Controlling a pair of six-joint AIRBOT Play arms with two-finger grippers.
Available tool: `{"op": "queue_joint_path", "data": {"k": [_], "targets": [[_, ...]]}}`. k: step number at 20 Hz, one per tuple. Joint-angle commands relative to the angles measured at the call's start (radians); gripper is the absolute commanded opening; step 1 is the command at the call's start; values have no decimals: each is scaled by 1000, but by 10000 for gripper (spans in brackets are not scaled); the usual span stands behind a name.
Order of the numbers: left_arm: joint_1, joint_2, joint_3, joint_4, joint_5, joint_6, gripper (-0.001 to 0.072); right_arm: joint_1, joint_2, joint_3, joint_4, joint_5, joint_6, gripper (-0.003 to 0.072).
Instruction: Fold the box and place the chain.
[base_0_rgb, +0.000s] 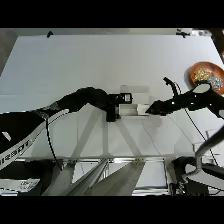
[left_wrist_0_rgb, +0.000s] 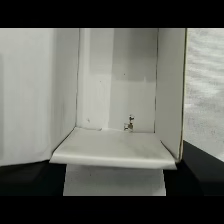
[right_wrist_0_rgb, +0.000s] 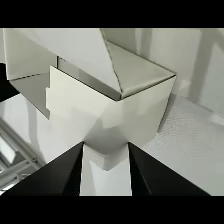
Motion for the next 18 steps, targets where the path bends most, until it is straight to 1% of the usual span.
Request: {"op": "queue_joint_path", "data": {"k": [1, 3, 6, 10, 13, 16, 18], "targets": [[0, 1, 0, 0, 0, 0, 396, 48, 49, 35, -69, -49, 85, 319], [0, 1, 0, 0, 1, 0, 396, 79, 73, 45, -164, -58, 172, 319], [0, 1, 0, 0, 0, 0, 396, 167, 77, 45, -305, -77, 280, 319], [0, 1, 1, 0, 0, 0, 396, 280, 76, 56, -324, -154, 365, 320], [0, 1, 0, 0, 0, 0, 396, 328, 76, 89, -370, -155, 427, 321], [0, 1, 0, 0, 0, 0, 396, 354, 76, 117, -467, -150, 529, 321], [0, 1, 0, 0, 0, 0, 396, 373, 76, 120, -499, -148, 589, 348]]}}
